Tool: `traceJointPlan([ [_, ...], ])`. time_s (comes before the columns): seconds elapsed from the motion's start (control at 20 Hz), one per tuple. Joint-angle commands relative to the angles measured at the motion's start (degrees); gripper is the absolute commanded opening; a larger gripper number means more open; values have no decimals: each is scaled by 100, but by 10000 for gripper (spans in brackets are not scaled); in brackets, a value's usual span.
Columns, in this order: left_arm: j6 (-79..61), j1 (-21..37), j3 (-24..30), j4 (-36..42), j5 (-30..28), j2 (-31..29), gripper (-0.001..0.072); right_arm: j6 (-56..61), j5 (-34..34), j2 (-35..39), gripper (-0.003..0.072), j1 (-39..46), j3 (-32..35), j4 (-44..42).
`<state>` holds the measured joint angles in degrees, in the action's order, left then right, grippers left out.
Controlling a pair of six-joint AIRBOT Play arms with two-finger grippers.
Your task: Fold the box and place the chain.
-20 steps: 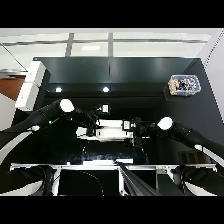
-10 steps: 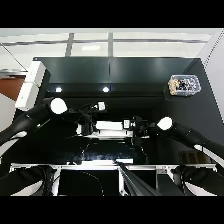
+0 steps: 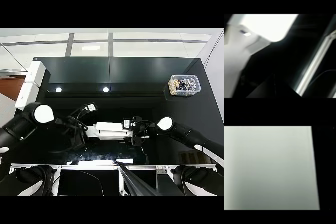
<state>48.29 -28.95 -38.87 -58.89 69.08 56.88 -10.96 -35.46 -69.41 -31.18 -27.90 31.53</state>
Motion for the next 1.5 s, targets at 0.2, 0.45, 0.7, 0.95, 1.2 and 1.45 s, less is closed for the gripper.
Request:
traceJointPlan([
  [0.2, -1602, -7, 1349, 4454, -3163, -61, 28, 0, -2, -4, 525, -2, 0, 0],
  [0.45, -2522, -9, 1346, 5045, -4315, 107, 28, 0, 0, -4, 525, -2, 0, 0],
  [0.7, -2953, -98, 1211, 5042, -4529, 715, 28, 0, 0, -4, 525, -2, 0, 0],
  [0.95, -3016, -232, 1069, 5023, -4522, 1040, 28, 0, 0, -4, 525, -2, 0, 0],
  [1.2, -3014, -229, 1067, 4793, -4328, 1038, 28, 0, 0, -4, 525, -2, 0, 0],
  [1.45, -2988, -20, 831, 4113, -3991, 848, 28, 0, 0, -4, 525, -2, 0, 0],
])
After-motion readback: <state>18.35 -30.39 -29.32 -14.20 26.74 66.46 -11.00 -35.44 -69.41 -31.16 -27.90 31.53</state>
